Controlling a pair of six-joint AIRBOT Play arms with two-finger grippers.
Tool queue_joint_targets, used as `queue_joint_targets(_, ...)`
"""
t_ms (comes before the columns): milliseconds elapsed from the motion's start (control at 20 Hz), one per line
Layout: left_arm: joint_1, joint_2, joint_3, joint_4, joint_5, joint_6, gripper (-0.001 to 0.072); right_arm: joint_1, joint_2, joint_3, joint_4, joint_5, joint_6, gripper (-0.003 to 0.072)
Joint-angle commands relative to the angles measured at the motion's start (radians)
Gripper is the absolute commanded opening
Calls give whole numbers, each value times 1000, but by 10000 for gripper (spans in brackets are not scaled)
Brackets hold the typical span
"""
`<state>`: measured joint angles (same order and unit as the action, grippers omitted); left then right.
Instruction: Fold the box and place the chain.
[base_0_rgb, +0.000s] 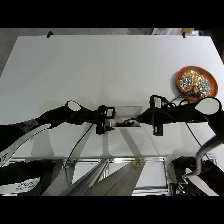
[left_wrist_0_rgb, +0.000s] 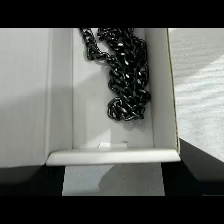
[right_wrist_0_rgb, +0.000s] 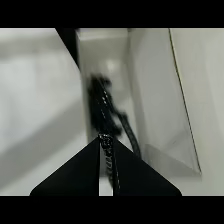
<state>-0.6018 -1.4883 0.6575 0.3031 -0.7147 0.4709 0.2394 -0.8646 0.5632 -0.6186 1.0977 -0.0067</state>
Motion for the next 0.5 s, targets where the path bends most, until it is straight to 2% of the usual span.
queue_joint_targets(0, 0, 0, 0, 0, 0, 0, 256, 128, 12, 0, 198, -106, 6, 19)
queue_joint_targets(300, 0, 0, 0, 0, 0, 0, 256, 268, 3, 0, 209, -307, 7, 19)
queue_joint_targets(450, 0, 0, 0, 0, 0, 0, 256, 275, -17, 0, 196, -336, 7, 20)
